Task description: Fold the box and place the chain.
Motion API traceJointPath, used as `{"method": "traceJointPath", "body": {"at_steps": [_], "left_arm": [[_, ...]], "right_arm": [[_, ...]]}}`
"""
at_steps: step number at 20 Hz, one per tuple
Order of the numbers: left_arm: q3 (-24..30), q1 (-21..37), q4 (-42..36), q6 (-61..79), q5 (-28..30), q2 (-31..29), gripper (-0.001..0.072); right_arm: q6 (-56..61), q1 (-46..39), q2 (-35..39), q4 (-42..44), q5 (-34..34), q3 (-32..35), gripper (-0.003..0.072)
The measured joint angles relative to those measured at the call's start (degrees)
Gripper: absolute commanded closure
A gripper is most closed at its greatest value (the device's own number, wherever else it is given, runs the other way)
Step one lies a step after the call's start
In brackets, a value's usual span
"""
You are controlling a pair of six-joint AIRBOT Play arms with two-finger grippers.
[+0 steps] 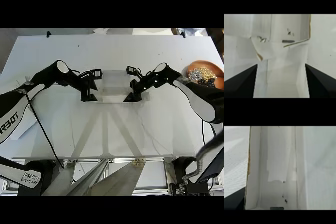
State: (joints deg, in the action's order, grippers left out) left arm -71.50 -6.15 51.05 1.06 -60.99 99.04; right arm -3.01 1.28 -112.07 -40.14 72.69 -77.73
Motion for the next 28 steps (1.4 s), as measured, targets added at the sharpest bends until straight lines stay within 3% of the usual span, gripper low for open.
{"method": "traceJointPath", "body": {"at_steps": [1, 2, 5, 7, 13, 15, 19, 24, 25, 27, 28], "left_arm": [[0.1, -0.3, -0.6, 1.0, 0.2, 0.0, 0.0186], [0.2, -0.7, -1.1, 2.1, 0.3, 0.0, 0.0214], [0.4, -1.4, -1.9, 3.8, 0.6, 0.0, 0.0218], [0.4, -1.6, -2.4, 4.6, 0.3, 0.0, 0.0258], [0.4, -1.9, -4.8, 7.4, 0.9, 0.0, 0.0260], [0.4, -1.9, -6.1, 8.0, 2.0, 0.0, 0.0341], [0.4, -2.6, -8.4, 10.3, 4.2, 0.1, 0.0395], [0.4, -3.5, -10.3, 12.2, 4.1, 0.2, 0.0381], [0.4, -3.7, -10.8, 12.3, 4.1, 0.1, 0.0350], [0.4, -3.8, -11.5, 12.5, 4.1, 0.2, 0.0178], [0.4, -3.8, -11.8, 12.6, 4.1, 0.1, 0.0136]], "right_arm": [[0.0, 0.0, 0.0, 0.0, 0.0, 0.0, 0.0116], [0.0, 0.0, 0.0, 0.0, 0.0, 0.0, 0.0116], [0.0, 0.0, 0.0, 0.0, 0.0, 0.0, 0.0116], [0.0, 0.0, 0.0, 0.0, 0.0, 0.0, 0.0116], [0.0, 0.0, 0.0, 0.0, 0.0, 0.0, 0.0116], [0.0, 0.0, 0.0, 0.0, 0.0, 0.0, 0.0116], [0.0, 0.0, 0.0, 0.0, 0.0, 0.0, 0.0116], [0.0, 0.0, 0.0, 0.0, 0.0, 0.0, 0.0116], [0.0, 0.0, 0.0, 0.0, 0.0, 0.0, 0.0116], [0.0, 0.0, 0.0, 0.0, 0.0, 0.0, 0.0116], [-0.1, 0.0, 0.0, 0.0, 0.0, 0.0, 0.0116]]}}
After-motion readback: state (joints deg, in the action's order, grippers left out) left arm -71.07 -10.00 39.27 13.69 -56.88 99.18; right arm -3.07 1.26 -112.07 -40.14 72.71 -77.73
